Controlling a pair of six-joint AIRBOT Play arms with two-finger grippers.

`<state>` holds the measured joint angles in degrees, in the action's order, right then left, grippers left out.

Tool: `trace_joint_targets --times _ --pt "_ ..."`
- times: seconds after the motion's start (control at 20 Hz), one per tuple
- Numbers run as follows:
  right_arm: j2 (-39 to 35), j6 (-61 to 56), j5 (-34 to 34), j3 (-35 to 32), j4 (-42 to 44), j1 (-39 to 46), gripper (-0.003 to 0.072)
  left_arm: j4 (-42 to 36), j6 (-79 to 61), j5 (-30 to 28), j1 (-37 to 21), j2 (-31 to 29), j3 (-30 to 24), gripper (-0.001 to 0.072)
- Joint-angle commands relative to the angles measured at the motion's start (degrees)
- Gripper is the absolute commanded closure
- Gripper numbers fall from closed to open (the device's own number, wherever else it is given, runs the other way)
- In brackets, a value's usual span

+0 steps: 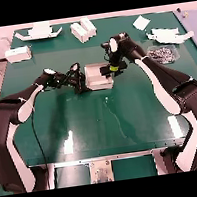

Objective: Fold the box and place the chain.

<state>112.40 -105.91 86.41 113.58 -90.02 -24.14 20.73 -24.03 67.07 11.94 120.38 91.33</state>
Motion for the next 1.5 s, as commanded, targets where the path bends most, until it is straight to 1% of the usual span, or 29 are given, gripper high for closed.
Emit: trace_joint_targets --times 0.0,0.15,0.25,0.35,0.55,0.65,0.75,0.8,0.95,1.15,1.25,1.35,1.45 --pt "-1.2 1.2 5.9 3.9 -1.9 0.2 0.0169 0.0 0.0 0.0 0.0 0.0 0.0 0.0233" --pt "-4.7 2.1 6.2 3.9 -3.7 1.1 0.0169 0.0 0.0 0.0 0.0 0.0 0.0 0.0233" --pt "-8.1 5.0 5.9 3.9 -6.8 1.8 0.017 0.0 0.0 0.0 0.0 0.0 0.0 0.0233" --pt "-11.6 8.3 3.8 3.7 -10.5 3.6 0.017 0.0 0.0 0.0 0.0 0.0 0.0 0.0233" --pt "-18.3 15.1 -4.1 2.4 -10.5 10.5 0.017 0.0 0.0 0.0 0.0 0.0 0.0 0.0233" --pt "-20.0 17.2 -6.2 2.3 -10.1 15.1 0.017 0.0 0.0 0.0 0.0 0.0 0.0 0.0233" --pt "-20.3 20.7 -7.4 2.1 -6.5 19.8 0.017 0.0 0.0 0.0 0.0 0.0 0.0 0.0233" --pt "-20.3 22.8 -9.6 1.0 -3.1 22.2 0.017 0.0 0.0 0.0 0.0 0.0 0.0 0.0233" --pt "-20.3 30.5 -19.6 -4.6 7.0 27.5 0.0171 0.0 0.0 0.0 0.0 0.0 0.0 0.0233" --pt "-20.3 34.1 -29.9 -14.9 8.6 30.8 0.0171 0.0 0.0 0.0 0.0 0.0 0.0 0.0233" --pt "-20.2 34.4 -37.0 -19.5 9.0 32.1 0.0171 0.0 0.0 0.0 0.0 0.0 0.0 0.0233" --pt "-19.3 34.4 -40.7 -21.3 9.0 33.4 0.0171 0.0 0.0 0.0 0.0 0.0 0.0 0.0233" --pt "-17.3 33.5 -41.5 -21.1 9.0 35.2 0.0172 0.0 0.0 0.0 0.0 0.0 0.0 0.0233"
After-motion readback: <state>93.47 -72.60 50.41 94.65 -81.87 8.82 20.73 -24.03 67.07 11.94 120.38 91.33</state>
